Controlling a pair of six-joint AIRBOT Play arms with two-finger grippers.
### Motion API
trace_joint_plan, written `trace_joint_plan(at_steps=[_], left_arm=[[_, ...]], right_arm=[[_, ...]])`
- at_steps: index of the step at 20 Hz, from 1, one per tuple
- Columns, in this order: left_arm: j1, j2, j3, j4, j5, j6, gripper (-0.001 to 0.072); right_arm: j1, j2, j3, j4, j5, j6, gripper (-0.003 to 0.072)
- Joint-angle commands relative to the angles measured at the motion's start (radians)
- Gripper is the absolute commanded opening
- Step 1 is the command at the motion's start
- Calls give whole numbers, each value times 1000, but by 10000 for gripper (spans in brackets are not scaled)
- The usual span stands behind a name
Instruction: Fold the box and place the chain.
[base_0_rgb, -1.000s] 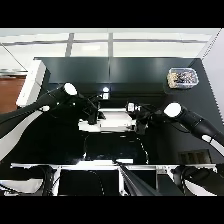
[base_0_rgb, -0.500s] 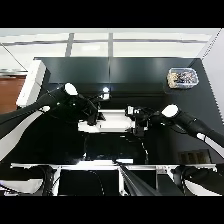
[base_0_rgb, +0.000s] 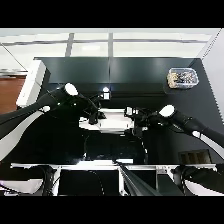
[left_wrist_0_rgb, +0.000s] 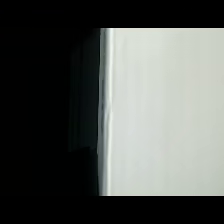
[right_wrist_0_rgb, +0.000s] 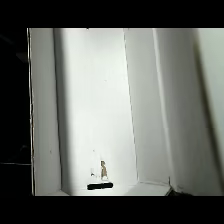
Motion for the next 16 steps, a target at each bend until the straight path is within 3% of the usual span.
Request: trace_joint_plan(at_steps=[1, 15, 16], left_arm=[[1, 0, 0, 2, 11, -1, 28], [1, 0, 0, 2, 8, -2, 29], [1, 0, 0, 2, 8, -2, 30]], right_arm=[[0, -5, -1, -47, -10, -6, 716], [6, -15, 0, -56, -40, 10, 715], [6, -15, 0, -56, -40, 10, 660]])
